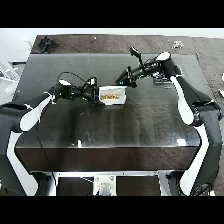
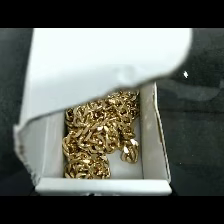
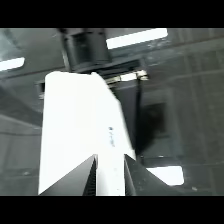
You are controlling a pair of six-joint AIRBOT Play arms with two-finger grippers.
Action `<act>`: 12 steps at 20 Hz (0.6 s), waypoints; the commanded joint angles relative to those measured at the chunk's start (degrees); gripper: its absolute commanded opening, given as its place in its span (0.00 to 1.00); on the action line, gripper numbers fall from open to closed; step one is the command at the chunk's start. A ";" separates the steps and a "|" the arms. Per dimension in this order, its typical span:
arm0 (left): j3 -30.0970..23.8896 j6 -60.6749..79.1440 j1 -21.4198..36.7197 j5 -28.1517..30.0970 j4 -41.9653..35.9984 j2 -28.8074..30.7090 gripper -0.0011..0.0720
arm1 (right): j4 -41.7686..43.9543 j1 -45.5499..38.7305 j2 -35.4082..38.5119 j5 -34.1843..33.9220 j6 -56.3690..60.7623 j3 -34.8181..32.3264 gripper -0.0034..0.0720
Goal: Fold the box and place the chain.
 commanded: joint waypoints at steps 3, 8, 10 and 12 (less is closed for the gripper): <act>0.00 0.00 0.04 0.00 0.02 0.00 0.50 | -0.33 0.72 0.46 5.44 0.48 0.02 0.33; 0.00 0.00 0.04 -0.02 0.00 0.00 0.50 | -0.57 1.11 0.94 6.38 0.52 -0.85 0.30; 0.00 0.00 0.04 -0.02 0.00 0.00 0.50 | -1.20 1.09 1.38 6.40 0.48 -2.95 0.30; 0.00 -0.02 0.04 -0.02 0.00 0.00 0.50 | -2.62 1.01 1.70 5.68 0.33 -4.90 0.30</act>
